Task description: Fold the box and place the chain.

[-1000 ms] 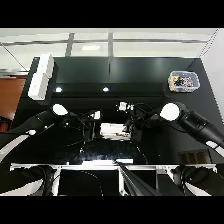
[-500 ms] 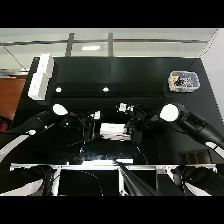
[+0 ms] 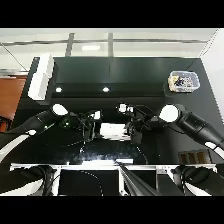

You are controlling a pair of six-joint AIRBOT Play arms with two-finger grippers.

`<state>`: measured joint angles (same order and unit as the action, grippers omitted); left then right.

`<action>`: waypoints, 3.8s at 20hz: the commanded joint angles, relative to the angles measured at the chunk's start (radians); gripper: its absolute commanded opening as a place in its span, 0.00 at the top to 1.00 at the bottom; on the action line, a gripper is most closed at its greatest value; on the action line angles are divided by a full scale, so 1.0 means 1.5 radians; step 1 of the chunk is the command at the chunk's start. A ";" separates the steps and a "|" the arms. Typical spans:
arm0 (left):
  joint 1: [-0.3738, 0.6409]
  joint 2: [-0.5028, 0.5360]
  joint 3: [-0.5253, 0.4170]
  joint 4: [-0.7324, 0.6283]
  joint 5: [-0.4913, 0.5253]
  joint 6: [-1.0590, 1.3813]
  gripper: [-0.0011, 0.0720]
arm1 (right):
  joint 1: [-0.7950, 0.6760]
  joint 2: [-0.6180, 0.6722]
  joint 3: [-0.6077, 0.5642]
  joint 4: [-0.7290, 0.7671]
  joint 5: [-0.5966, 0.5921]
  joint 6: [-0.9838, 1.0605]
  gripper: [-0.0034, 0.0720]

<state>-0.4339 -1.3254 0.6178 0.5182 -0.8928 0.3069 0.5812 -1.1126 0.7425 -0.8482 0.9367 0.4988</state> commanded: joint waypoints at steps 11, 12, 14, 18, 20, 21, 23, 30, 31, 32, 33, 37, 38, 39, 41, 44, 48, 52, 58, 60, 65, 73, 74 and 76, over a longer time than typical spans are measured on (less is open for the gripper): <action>-0.001 -0.001 0.001 0.000 0.000 0.000 0.34 | 0.000 0.000 -0.016 -0.001 -0.015 0.000 0.57; -0.001 -0.001 0.001 0.000 0.000 0.000 0.34 | 0.000 0.000 -0.016 -0.001 -0.014 0.001 0.57; -0.001 -0.001 0.001 0.000 0.000 0.000 0.34 | 0.000 0.000 -0.016 -0.001 -0.014 0.002 0.57; -0.001 -0.001 0.001 0.000 0.000 0.000 0.34 | 0.000 0.001 -0.005 0.001 -0.014 0.002 0.57; -0.001 -0.001 0.001 0.000 0.000 0.000 0.34 | 0.000 0.001 0.000 0.001 -0.014 0.007 0.57; -0.001 -0.001 0.001 0.000 0.000 0.000 0.34 | 0.000 0.001 0.003 0.001 -0.014 0.021 0.57; -0.001 -0.001 0.001 0.000 0.000 0.000 0.34 | -0.001 0.001 0.011 0.001 -0.012 0.042 0.57; -0.001 -0.001 0.001 0.000 0.000 0.000 0.34 | 0.001 0.000 0.019 -0.015 -0.008 0.049 0.57; -0.001 -0.001 0.001 0.000 0.000 0.000 0.34 | 0.000 -0.001 0.017 -0.016 -0.007 0.049 0.57; -0.001 -0.001 0.001 0.000 0.000 0.000 0.34 | 0.001 -0.002 0.016 -0.017 -0.007 0.049 0.62; -0.001 -0.001 0.001 0.000 0.000 0.000 0.34 | 0.001 -0.003 0.012 -0.017 -0.010 0.049 0.62; -0.001 -0.001 0.001 0.000 0.000 0.000 0.34 | 0.001 -0.012 0.002 -0.016 -0.017 0.049 0.63; -0.001 -0.001 0.001 0.000 0.000 0.000 0.34 | 0.000 -0.013 0.001 -0.017 -0.017 0.049 0.63; -0.001 -0.001 0.001 0.000 0.000 0.000 0.34 | 0.001 -0.016 0.001 -0.017 -0.016 0.049 0.63; -0.001 -0.001 0.001 0.000 0.000 0.000 0.34 | 0.001 -0.025 0.001 -0.016 -0.017 0.049 0.62; -0.001 -0.001 0.001 0.000 0.000 0.000 0.34 | 0.001 -0.029 0.001 -0.016 -0.027 0.049 0.62; -0.001 -0.001 0.001 0.000 0.000 0.000 0.34 | 0.000 -0.029 0.001 -0.016 -0.026 0.049 0.62; -0.001 -0.001 0.001 0.000 0.000 0.000 0.34 | 0.000 -0.023 0.012 -0.012 -0.010 0.051 0.62; -0.001 -0.001 0.001 0.000 0.000 0.000 0.34 | -0.009 0.033 0.032 -0.012 0.014 0.105 0.62; -0.001 -0.001 0.001 0.000 0.000 0.000 0.34 | -0.027 0.058 0.035 -0.011 0.046 0.193 0.63; 0.000 -0.001 0.001 0.000 0.000 0.000 0.34 | -0.051 0.061 -0.019 0.128 0.129 0.375 0.94; 0.000 0.000 0.001 0.000 0.000 0.000 0.34 | -0.050 -0.042 -0.104 0.366 -0.030 0.390 0.94; 0.000 0.000 0.001 0.000 0.000 0.000 0.34 | -0.050 -0.049 -0.104 0.366 -0.036 0.390 0.94; 0.000 0.000 0.001 0.000 0.000 0.000 0.34 | -0.050 -0.055 -0.104 0.364 -0.046 0.390 0.94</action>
<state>-0.4351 -1.3254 0.6182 0.5182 -0.8921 0.3077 0.5056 -1.1660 0.5949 -0.3401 0.9066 1.0756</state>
